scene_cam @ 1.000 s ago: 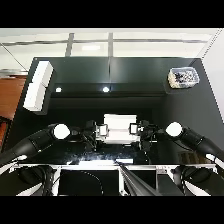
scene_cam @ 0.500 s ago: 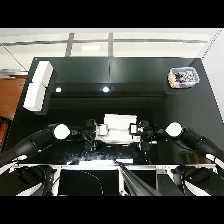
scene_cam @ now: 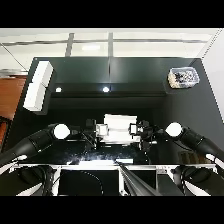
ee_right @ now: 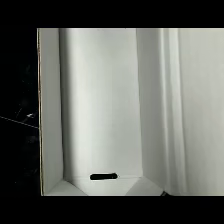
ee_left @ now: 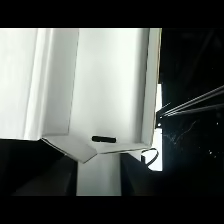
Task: Fold the box and place the chain.
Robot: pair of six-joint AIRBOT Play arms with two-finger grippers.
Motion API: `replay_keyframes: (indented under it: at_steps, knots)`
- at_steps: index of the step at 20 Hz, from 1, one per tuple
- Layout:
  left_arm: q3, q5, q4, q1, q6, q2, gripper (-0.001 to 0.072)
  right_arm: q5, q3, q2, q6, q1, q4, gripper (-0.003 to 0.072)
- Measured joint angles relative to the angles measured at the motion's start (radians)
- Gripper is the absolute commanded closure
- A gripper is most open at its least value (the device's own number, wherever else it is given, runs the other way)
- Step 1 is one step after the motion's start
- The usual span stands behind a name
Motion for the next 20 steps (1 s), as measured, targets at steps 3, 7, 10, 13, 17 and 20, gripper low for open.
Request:
replay_keyframes:
  at_steps: [3,7,10,13,17,20]
  knots:
    - [0.0,-0.002,-0.067,0.0,0.002,0.0,0.0488,0.0,0.0,0.0,0.0,0.0,0.0,0.0164]
    - [0.0,-0.008,-0.13,-0.013,0.002,-0.013,0.0488,-0.001,0.0,0.0,0.0,0.0,-0.001,0.0163]
    - [0.0,0.007,-0.151,-0.038,0.003,-0.042,0.0488,-0.001,0.0,0.0,-0.002,0.0,-0.002,0.0164]
    - [0.0,0.034,-0.16,-0.053,0.003,-0.055,0.0486,-0.002,0.0,0.0,-0.001,0.0,-0.002,0.0164]
    - [0.0,0.054,-0.166,-0.059,0.003,-0.06,0.0239,-0.005,0.0,0.0,0.0,0.0,0.0,0.0164]
    - [0.0,0.06,-0.166,-0.06,0.003,-0.061,0.0299,-0.005,0.0,0.0,0.001,0.0,0.0,0.0164]
